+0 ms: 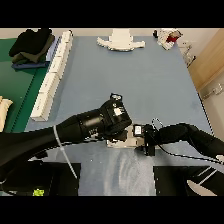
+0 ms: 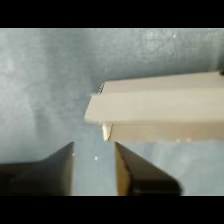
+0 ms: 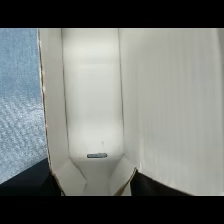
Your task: Fold the box.
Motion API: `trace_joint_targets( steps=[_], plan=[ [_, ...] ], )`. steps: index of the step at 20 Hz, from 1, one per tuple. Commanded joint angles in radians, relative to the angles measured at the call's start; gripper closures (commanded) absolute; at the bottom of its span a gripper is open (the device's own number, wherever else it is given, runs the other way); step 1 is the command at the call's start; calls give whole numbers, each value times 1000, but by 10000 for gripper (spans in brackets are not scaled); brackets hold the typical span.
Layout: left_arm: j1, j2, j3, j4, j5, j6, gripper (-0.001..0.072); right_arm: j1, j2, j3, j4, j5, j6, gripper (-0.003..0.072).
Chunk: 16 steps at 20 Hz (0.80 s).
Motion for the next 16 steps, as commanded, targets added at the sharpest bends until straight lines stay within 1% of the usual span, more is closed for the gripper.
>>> trace_joint_targets(
  steps=[1,3,6,7,8,9,10,11,13,14,15,16],
  plan=[
    [-7,55,37,-17,-107,124,695,0,0,1,0,0,1,143],
    [-6,60,37,-13,-87,191,695,0,0,1,0,0,1,143],
    [-7,61,36,-5,-62,370,696,0,0,1,0,0,1,143],
    [-7,67,31,-15,-57,442,695,0,0,1,0,0,1,143],
    [20,96,6,-64,-14,520,696,0,0,1,0,0,1,143],
    [53,144,-42,-108,48,591,697,0,0,1,0,0,1,143],
    [108,206,-115,-144,110,690,697,0,0,1,1,0,1,142],
    [167,266,-186,-165,153,795,696,0,0,1,1,0,1,142],
    [302,366,-316,-218,222,1086,694,0,0,1,0,0,1,143],
    [370,401,-371,-261,264,1245,652,0,0,1,0,0,1,143],
    [427,425,-415,-308,311,1408,241,0,0,1,0,0,0,142],
    [480,439,-455,-363,374,1559,19,0,0,1,0,0,1,142]
  ],
)
